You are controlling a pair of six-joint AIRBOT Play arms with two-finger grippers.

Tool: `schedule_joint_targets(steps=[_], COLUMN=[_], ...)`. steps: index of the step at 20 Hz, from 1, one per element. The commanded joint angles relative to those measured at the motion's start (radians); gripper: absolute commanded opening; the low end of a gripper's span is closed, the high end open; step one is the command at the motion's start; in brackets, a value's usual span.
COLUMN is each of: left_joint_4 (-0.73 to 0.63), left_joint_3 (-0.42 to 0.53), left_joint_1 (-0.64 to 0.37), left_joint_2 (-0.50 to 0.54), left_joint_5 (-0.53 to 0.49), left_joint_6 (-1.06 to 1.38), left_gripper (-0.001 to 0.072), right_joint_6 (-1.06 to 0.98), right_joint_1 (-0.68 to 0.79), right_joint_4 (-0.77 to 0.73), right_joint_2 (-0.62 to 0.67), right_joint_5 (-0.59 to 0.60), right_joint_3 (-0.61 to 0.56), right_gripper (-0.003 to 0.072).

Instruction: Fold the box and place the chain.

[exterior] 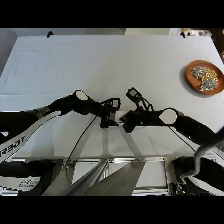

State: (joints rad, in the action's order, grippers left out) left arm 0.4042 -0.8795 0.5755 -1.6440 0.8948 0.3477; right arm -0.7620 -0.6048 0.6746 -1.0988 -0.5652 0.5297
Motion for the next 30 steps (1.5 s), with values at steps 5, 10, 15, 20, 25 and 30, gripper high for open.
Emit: schedule_joint_targets(steps=[5, 10, 15, 20, 25, 30], left_joint_4=[0.000, 0.000, 0.000, 0.000, 0.000, -0.001], left_joint_3=[-0.001, -0.001, -0.001, -0.001, -0.001, -0.001], left_joint_1=[0.000, 0.000, 0.000, 0.000, 0.000, 0.000], left_joint_2=[0.001, 0.001, 0.001, 0.001, 0.001, 0.001], left_joint_5=[0.000, 0.000, -0.001, 0.000, 0.000, 0.000], left_joint_6=[0.000, 0.000, 0.000, 0.000, 0.000, 0.000], left_gripper=[0.0211, 0.0211, 0.0211, 0.0211, 0.0211, 0.0211], right_joint_6=[-0.157, -0.158, -0.230, -0.510, -0.630, -0.734], right_joint_1=[-0.030, -0.039, 0.005, 0.236, 0.533, 0.736], right_joint_4=[0.159, 0.154, 0.198, 0.444, 0.718, 0.987], right_joint_2=[-0.009, 0.024, 0.211, 0.410, 0.463, 0.463], right_joint_5=[-0.021, -0.017, -0.031, -0.333, -0.862, -0.996], right_joint_3=[-0.003, -0.002, -0.002, 0.026, 0.068, 0.068], right_gripper=[0.0019, 0.0019, 0.0019, 0.0019, 0.0019, 0.0019])
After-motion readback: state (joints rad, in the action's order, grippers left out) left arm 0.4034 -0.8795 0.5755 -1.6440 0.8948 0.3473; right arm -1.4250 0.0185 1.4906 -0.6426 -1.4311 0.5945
